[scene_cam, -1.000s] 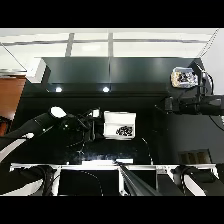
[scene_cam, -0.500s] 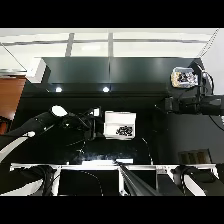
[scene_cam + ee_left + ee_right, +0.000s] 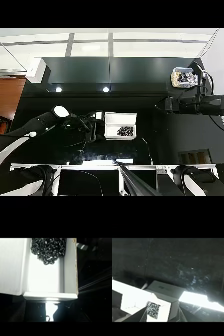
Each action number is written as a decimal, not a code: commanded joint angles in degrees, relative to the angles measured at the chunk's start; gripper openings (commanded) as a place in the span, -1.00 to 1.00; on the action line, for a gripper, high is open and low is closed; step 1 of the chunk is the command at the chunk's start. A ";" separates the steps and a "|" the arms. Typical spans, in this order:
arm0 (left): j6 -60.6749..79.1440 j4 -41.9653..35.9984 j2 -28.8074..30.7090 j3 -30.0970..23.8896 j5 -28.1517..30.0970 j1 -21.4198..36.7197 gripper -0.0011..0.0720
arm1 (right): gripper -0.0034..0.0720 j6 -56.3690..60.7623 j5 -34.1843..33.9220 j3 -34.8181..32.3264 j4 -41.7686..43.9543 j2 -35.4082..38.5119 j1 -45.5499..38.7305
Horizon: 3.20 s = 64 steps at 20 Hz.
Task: Fold the box and place the chain.
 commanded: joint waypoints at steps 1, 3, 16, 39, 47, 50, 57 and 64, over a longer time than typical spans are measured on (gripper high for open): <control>-0.04 0.02 -0.02 0.07 0.52 -0.39 0.96 | 0.30 -0.85 0.07 0.00 0.00 0.00 0.07; -0.72 -0.24 -0.02 0.07 1.38 -0.39 0.96 | 0.30 -0.83 0.07 0.00 -0.02 -0.02 0.07; -1.11 -0.26 -0.04 0.20 3.32 -2.40 0.96 | 0.30 -0.81 -0.04 0.00 0.00 -0.02 0.07; -1.11 -0.26 -0.04 0.20 3.37 -2.45 0.14 | 1.00 -49.81 -3.02 3.15 13.27 -23.02 11.69; -1.11 -0.24 -0.04 0.20 3.37 -2.45 0.14 | 1.00 -51.30 9.14 3.13 10.67 -22.97 11.72; -1.09 -0.20 -0.04 0.20 3.37 -2.56 0.14 | 1.00 -49.57 11.63 3.13 2.43 -20.35 11.58; -1.09 -0.17 -0.04 0.20 3.41 -2.62 0.14 | 1.00 -56.30 1.88 -1.20 3.89 -18.25 17.55; -1.09 -0.15 -0.04 0.20 3.41 -2.62 0.14 | 0.36 -58.38 -0.02 -2.05 4.31 -18.14 20.17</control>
